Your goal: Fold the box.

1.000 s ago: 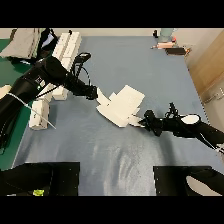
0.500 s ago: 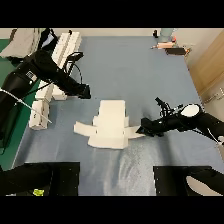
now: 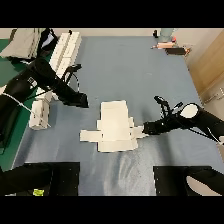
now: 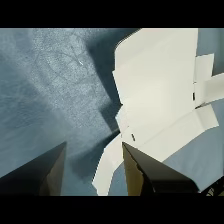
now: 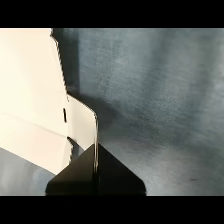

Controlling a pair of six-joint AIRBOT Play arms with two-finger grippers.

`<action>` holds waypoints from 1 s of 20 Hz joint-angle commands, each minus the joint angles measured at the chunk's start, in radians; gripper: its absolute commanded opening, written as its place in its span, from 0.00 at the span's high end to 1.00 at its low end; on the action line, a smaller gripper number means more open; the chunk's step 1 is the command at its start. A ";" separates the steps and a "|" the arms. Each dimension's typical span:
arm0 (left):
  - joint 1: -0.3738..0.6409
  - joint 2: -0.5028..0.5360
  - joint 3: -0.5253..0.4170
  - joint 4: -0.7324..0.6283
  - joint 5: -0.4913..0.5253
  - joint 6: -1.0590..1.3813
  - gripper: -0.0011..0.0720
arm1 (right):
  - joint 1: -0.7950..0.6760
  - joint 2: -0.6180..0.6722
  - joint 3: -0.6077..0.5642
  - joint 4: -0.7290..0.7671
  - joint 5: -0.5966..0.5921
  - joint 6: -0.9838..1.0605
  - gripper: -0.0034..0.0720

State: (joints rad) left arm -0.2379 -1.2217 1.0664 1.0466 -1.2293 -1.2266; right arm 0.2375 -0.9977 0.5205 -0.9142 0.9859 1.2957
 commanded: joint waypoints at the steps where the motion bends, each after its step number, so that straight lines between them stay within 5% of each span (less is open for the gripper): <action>1: 0.003 -0.003 -0.075 -0.094 0.067 0.063 0.25 | 0.043 0.018 0.001 -0.015 -0.048 -0.034 0.96; 12: -0.001 -0.269 -0.085 -0.386 0.072 0.252 0.25 | 0.083 0.060 0.002 -0.017 -0.065 -0.033 0.96; 20: -0.036 -0.314 -0.083 -0.536 0.055 0.433 0.26 | 0.083 0.089 0.002 -0.017 -0.071 -0.028 0.96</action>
